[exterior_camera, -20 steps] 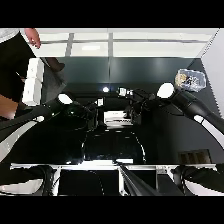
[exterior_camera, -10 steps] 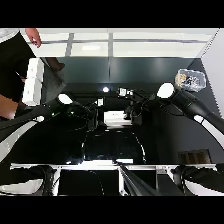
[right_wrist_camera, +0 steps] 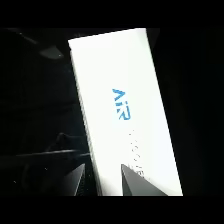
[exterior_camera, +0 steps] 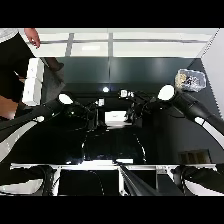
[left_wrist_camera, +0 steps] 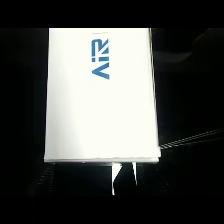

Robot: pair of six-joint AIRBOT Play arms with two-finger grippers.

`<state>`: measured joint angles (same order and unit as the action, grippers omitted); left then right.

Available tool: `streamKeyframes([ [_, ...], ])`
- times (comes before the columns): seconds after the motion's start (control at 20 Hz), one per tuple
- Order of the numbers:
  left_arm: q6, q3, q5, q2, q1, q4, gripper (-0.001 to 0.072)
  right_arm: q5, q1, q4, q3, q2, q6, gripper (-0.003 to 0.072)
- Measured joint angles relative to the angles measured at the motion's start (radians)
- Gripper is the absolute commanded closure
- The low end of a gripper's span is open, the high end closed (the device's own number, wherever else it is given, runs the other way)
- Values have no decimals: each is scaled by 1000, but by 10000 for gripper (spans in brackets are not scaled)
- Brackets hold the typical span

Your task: Fold the box and place the chain.

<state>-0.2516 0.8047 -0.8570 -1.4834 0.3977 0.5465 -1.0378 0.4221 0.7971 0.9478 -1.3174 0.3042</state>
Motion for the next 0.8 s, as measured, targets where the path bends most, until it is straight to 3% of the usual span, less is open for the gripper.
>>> streamKeyframes([
  [0.05, 0, 0, 0, 0, 0, 0, 318, 0, -9, -13, 9, 14, 43, 450],
  [0.1, 0, 0, 0, 0, 0, 0, 318, -8, -24, -13, 15, 27, 99, 637],
  [0.15, 0, 0, 0, 0, 0, 0, 318, -31, -48, -17, 20, 39, 174, 670],
  [0.3, 0, 0, 0, 0, 0, 0, 318, -106, -128, -63, -14, 51, 395, 679],
  [0.4, -1, 0, 0, 0, 0, 0, 317, -140, -158, -204, -55, 41, 479, 679],
  [0.55, -1, 0, 0, 0, 0, 0, 318, -149, -179, -405, -88, -20, 543, 676],
  [0.8, -1, 0, -1, 0, 0, 0, 318, -146, -187, -502, -103, -149, 599, 671],
])
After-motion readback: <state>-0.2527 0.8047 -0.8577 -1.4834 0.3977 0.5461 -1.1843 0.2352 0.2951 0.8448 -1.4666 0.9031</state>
